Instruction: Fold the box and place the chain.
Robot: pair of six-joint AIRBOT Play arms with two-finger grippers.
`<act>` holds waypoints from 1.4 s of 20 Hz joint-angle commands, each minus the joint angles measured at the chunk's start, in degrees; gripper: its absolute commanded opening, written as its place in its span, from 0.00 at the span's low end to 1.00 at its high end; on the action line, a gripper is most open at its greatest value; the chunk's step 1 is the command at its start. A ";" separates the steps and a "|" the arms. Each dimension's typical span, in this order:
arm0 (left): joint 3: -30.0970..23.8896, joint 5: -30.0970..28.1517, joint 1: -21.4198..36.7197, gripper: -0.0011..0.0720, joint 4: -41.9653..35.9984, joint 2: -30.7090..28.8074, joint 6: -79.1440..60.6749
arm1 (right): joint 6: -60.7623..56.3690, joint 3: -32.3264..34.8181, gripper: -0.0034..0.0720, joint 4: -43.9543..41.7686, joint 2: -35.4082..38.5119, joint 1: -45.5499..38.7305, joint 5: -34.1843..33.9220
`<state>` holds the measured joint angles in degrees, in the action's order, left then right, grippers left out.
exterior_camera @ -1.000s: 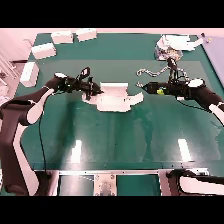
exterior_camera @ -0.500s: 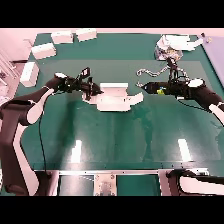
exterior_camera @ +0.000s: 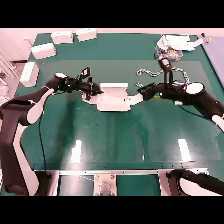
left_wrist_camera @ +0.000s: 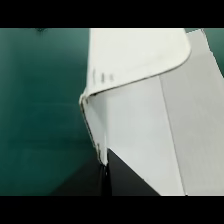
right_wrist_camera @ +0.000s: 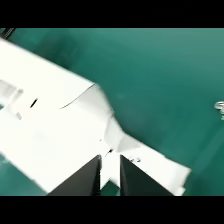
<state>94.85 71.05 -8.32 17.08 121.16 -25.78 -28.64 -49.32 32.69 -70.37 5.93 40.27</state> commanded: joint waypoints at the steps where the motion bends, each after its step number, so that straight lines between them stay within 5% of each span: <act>1: -0.02 -0.07 0.02 0.04 0.04 0.02 0.00 | 13.81 6.05 0.22 1.01 4.72 6.23 -1.29; 2: -0.02 -0.09 0.02 0.04 0.04 0.02 0.02 | 15.13 7.39 0.30 1.92 5.07 8.20 -2.34; 5: -0.02 -0.09 0.02 0.04 0.04 0.02 0.02 | 17.09 11.02 0.81 4.44 4.94 11.28 -5.77; 17: -0.02 -0.04 0.02 0.04 0.04 0.02 0.02 | 38.42 12.70 0.81 3.08 -1.97 14.95 -13.11; 24: -0.02 0.07 0.02 0.04 0.04 0.02 0.07 | 38.34 12.66 0.81 2.73 -3.28 17.14 -25.33; 28: -0.02 0.15 0.04 0.04 0.04 0.02 0.28 | 38.32 12.63 0.81 -0.31 -4.85 17.14 -26.60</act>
<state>94.85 71.07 -8.32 17.12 121.16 -25.58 9.41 -36.62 34.30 -74.15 22.90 15.90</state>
